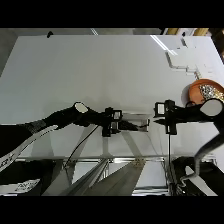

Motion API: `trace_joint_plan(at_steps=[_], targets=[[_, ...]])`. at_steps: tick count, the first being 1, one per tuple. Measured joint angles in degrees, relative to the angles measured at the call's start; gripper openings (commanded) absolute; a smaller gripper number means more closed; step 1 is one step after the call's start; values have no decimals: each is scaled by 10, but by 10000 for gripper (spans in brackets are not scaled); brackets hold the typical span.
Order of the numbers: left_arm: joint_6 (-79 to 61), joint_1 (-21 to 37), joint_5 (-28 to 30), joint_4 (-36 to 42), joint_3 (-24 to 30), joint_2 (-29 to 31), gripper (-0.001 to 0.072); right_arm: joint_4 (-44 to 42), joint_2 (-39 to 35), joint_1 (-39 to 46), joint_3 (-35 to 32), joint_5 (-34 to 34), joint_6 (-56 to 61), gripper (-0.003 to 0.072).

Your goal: Fold the box and place the chain.

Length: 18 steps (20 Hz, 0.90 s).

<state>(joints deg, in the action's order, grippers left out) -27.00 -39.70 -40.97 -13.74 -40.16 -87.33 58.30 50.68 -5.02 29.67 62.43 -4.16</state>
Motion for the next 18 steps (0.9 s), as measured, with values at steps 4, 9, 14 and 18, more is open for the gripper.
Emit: trace_joint_plan(at_steps=[4,9,14,18], targets=[[0,0,0,0,0,0,273,1,36,-29,-17,-16,-16,247],[0,0,0,0,0,0,273,-3,50,-46,-22,-27,-19,170],[0,0,0,0,0,0,273,-4,53,-49,-23,-32,5,182],[0,0,0,0,0,0,273,-4,54,-50,-23,-34,18,230]])
